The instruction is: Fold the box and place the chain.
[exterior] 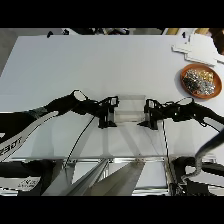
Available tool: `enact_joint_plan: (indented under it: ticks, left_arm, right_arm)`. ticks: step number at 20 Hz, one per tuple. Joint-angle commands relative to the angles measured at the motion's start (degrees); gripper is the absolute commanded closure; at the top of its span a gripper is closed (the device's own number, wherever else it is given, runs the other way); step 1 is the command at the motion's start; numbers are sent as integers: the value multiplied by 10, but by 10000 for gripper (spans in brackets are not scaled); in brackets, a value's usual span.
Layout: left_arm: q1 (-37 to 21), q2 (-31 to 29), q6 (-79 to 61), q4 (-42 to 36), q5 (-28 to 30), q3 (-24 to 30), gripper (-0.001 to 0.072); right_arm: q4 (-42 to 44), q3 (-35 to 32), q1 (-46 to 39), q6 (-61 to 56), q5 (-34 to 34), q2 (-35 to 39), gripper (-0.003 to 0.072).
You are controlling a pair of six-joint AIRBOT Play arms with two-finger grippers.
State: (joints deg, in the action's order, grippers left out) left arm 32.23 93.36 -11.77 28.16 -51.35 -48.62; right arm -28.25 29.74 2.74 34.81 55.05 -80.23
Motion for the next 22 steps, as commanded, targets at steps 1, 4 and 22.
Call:
enact_joint_plan:
  ticks: [1, 4, 22]
  left_arm:
    - [3, -4, -5, -1, 9, 5, 19]
    - [3, -8, -12, -14, 17, 11, 18]
    - [-30, -60, -142, -82, 15, 46, 13]
  right_arm:
    - [0, 0, 0, 0, 0, 0, 369]
    - [0, 0, 0, 0, 0, 0, 369]
    - [0, 0, 0, 0, 0, 0, 369]
